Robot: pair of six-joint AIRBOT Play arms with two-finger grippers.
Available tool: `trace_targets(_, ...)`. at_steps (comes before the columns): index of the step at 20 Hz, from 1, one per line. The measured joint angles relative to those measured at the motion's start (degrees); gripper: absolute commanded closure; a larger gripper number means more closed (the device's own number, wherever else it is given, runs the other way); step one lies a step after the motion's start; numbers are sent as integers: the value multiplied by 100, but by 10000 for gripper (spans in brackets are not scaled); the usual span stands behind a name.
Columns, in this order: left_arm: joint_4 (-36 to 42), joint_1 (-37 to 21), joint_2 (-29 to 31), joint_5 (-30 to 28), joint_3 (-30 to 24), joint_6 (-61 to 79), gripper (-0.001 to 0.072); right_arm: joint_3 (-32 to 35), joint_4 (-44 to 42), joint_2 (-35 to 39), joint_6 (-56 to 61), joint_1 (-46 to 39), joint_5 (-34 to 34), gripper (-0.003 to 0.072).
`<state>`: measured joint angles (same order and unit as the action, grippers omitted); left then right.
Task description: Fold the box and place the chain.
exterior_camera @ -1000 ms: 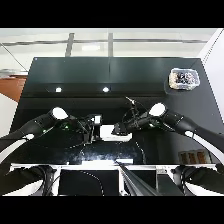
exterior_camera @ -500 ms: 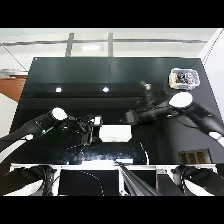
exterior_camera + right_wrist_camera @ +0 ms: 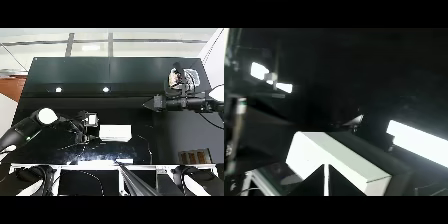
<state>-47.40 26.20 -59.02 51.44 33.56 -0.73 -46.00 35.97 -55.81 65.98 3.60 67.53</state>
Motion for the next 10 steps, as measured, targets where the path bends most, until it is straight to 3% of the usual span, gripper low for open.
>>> trace_targets(4, 81, 208, 142, 87, 256, -645, -8, -2, 127, 28, -2, -146, -42, 652)
trace_targets(10, 407, 835, -501, -457, 739, -1290, -8, -2, 199, 39, -2, -190, -190, 652)
